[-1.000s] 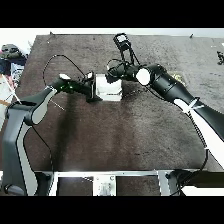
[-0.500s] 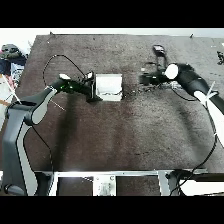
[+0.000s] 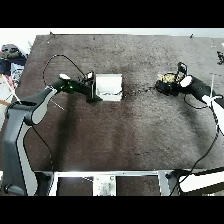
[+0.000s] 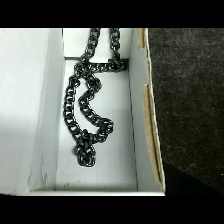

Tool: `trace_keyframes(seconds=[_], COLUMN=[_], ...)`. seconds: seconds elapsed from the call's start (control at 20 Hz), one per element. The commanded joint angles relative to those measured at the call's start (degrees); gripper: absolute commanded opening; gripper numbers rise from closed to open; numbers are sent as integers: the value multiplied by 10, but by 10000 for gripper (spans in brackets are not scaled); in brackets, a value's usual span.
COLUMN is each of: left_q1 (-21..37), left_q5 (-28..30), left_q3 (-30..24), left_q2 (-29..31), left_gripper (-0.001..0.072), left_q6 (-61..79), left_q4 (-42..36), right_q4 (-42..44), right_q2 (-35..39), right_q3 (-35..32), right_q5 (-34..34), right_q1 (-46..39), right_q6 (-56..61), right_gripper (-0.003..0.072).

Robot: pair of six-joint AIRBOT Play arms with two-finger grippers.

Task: Fold the box and place the chain.

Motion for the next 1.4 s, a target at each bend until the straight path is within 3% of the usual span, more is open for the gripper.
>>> trace_keyframes(seconds=[0.0, 0.15, 0.2, 0.3, 0.35, 0.6, 0.75, 0.85, 1.2, 1.35], left_q1=[0, 0, 0, 0, 0, 0, 0, 0, 0, 0], left_q5=[0, 0, 0, 0, 0, 0, 0, 0, 0, 0], left_q3=[0, 0, 0, 0, 0, 0, 0, 0, 0, 0], left_q2=[0, 0, 0, 0, 0, 0, 0, 0, 0, 0], left_gripper=[468, 468, 468, 468, 468, 468, 468, 468, 468, 468], left_q6=[0, 0, 0, 0, 0, 0, 0, 0, 0, 0], left_q4=[0, 0, 0, 0, 0, 0, 0, 0, 0, 0], right_q4=[144, 157, 157, 159, 158, 158, 158, 158, 158, 156], right_q2=[-40, -64, -67, -66, -64, -10, 61, 117, 250, 246], right_q3=[7, 19, 19, 19, 19, 19, 19, 19, 24, 74], right_q5=[-56, -69, -78, -78, -76, -42, 11, 12, -164, -172], right_q1=[-7, -4, -2, 0, 1, 21, 56, 94, 228, 282], right_q6=[-76, -78, -79, -78, -84, -109, -122, -143, -175, -206], right_gripper=[256, 253, 181, 150, 9, 11, 11, 11, 10, 10])
